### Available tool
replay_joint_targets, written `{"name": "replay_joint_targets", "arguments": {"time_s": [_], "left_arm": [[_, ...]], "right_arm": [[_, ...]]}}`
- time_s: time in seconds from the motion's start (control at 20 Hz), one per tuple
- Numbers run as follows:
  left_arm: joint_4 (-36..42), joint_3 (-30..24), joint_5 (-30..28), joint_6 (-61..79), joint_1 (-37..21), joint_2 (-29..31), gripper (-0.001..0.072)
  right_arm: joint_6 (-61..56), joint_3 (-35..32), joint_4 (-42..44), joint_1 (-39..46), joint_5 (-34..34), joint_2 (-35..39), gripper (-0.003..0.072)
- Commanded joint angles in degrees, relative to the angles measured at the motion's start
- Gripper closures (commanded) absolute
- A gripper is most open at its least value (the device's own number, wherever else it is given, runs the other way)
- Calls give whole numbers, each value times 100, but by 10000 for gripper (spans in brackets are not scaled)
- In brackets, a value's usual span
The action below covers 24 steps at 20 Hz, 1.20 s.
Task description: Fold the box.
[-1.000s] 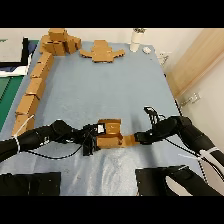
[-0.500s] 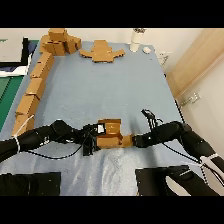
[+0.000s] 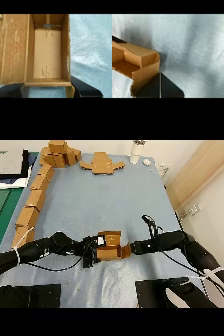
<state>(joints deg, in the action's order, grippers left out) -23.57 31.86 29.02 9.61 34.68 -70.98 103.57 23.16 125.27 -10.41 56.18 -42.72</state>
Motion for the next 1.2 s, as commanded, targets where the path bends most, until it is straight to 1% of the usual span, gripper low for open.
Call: {"name": "replay_joint_targets", "arguments": {"time_s": [0.0,0.05,0.1,0.35,0.5,0.6,0.75,0.85,0.9,0.95,1.0,1.05,1.15], "left_arm": [[-2,-2,4,0,-2,-2,187],[-2,-2,-2,0,-2,-2,187],[-2,-2,-2,2,-2,-4,187],[-2,-2,-2,0,-2,-2,187],[-2,-2,-2,2,-2,-2,187],[-2,-2,-2,2,-2,-2,187],[-2,-2,0,2,-2,-2,187],[-2,-2,0,2,-2,-4,187],[-2,-2,0,2,-2,-2,187],[-2,-2,-2,0,-2,-2,187],[-2,-2,-2,2,-2,-2,187],[-2,-2,-2,0,-2,-2,187],[-2,-2,0,2,-2,-2,187]], "right_arm": [[7,245,149,-4,83,72,544],[-20,247,219,-7,81,70,394],[-22,247,256,-26,83,63,382],[-24,247,254,-575,-28,-35,381],[-308,249,17,-927,-278,-240,375],[-424,297,-52,-1062,-328,-313,375],[-793,535,-350,-1220,-280,-328,376],[-981,798,-437,-1222,-15,-326,377],[-1130,914,-619,-1222,101,-315,377],[-1377,977,-909,-1217,190,-304,398],[-1683,997,-1290,-1207,278,-293,499],[-1950,994,-1700,-1187,328,-293,547],[-2376,994,-2345,-1034,470,-293,562]]}}
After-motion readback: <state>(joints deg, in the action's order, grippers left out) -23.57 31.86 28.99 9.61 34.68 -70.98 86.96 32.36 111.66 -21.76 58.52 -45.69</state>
